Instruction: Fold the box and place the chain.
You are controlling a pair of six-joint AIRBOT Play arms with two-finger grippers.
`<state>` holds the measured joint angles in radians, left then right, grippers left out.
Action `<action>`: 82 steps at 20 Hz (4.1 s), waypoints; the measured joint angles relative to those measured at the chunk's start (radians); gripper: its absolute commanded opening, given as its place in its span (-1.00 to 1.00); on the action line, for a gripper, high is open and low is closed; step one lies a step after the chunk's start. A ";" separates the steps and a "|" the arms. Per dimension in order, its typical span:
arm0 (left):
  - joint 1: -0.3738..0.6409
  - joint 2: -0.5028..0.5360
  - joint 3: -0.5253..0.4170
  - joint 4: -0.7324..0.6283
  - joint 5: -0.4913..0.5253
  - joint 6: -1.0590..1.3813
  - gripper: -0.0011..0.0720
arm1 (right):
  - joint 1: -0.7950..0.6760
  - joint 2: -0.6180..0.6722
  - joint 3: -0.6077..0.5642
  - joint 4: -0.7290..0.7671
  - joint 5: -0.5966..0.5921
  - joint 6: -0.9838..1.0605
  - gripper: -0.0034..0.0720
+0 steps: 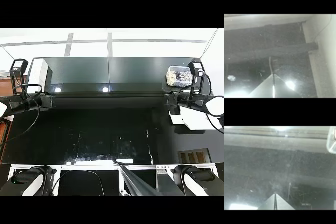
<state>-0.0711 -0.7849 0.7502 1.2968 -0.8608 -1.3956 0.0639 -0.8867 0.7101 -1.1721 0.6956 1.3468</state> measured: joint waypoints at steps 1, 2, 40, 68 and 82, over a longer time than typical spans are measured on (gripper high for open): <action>0.000 0.000 0.000 0.000 0.000 0.000 -0.91 | 0.000 0.000 0.000 0.000 0.000 0.000 -0.87; 0.000 0.000 0.000 0.000 0.000 0.000 -0.90 | 0.000 0.000 0.000 0.000 0.000 0.000 -0.87; 0.000 0.000 0.000 0.000 0.061 0.000 -0.90 | -1.093 -0.929 0.830 0.105 0.681 -0.297 0.50; -0.119 -0.320 -0.022 -0.518 0.039 0.194 0.73 | -0.146 0.084 -0.182 0.527 0.161 -0.267 -0.87; -0.189 -0.948 0.335 -0.852 -0.373 0.418 0.93 | 0.028 0.100 -0.198 0.525 0.069 -0.238 -0.87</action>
<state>-0.2604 -1.7329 1.0851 0.4446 -1.2335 -0.9775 0.0921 -0.7868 0.5125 -0.6476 0.7643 1.1088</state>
